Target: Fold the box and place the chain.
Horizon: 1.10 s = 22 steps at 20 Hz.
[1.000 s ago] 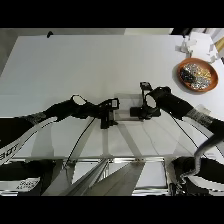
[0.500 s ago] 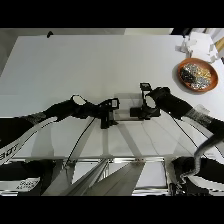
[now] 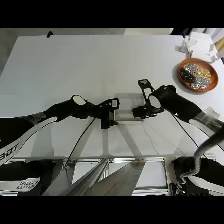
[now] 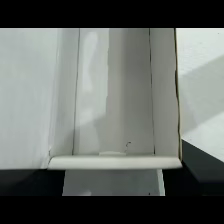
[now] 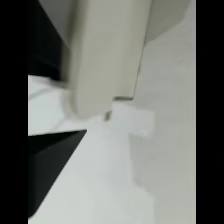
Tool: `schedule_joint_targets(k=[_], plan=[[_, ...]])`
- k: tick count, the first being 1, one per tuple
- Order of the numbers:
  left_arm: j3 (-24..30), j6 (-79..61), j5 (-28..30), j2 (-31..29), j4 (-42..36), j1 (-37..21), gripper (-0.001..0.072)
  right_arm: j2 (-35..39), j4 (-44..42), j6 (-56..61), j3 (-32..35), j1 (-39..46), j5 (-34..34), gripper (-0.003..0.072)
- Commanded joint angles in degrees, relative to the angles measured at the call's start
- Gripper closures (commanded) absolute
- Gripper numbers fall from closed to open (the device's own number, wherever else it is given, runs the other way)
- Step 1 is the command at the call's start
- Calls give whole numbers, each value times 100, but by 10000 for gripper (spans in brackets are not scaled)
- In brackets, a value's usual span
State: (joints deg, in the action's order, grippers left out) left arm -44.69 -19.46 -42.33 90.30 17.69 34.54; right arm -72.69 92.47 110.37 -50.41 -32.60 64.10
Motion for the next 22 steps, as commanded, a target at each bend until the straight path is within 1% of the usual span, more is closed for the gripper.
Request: schedule_joint_targets(k=[1, 2, 3, 5, 6, 8, 10, 12, 14, 18, 20, 22], plan=[[-2, -4, 9, -4, 11, -4, 571, 474, 330, -1040, -273, 352, 1237, 314], [-2, -4, 11, -4, 9, -4, 571, 592, 332, -1259, -457, 568, 1419, 314], [-2, -4, 9, -4, 9, -4, 571, 695, 334, -1427, -704, 857, 1453, 327], [-2, -2, 9, -4, 9, -4, 571, 719, 304, -1648, -1294, 1572, 1340, 329], [-2, -2, 11, -4, 9, -4, 571, 713, 149, -1781, -1545, 1954, 1231, 329], [-2, -2, 9, -7, 9, -4, 571, 706, -544, -2339, -1930, 2699, 970, 329], [-2, -2, 9, -7, 9, -4, 571, 621, -595, -2437, -2131, 3318, 402, 337], [-2, -2, -13, -7, 9, -4, 571, 197, -595, -2667, -2374, 3893, 313, 337], [-2, -4, -9, -7, 9, -4, 571, -422, -595, -2673, -2599, 4269, 273, 337], [-2, -2, -35, -7, 9, -4, 571, -1803, -518, -2680, -3362, 4706, 254, 337], [-2, -2, -33, -7, 9, -4, 571, -2332, -490, -2531, -3759, 4861, 251, 337], [-2, -2, -33, -7, 9, -4, 571, -2675, -459, -2505, -3956, 4953, 195, 338]])
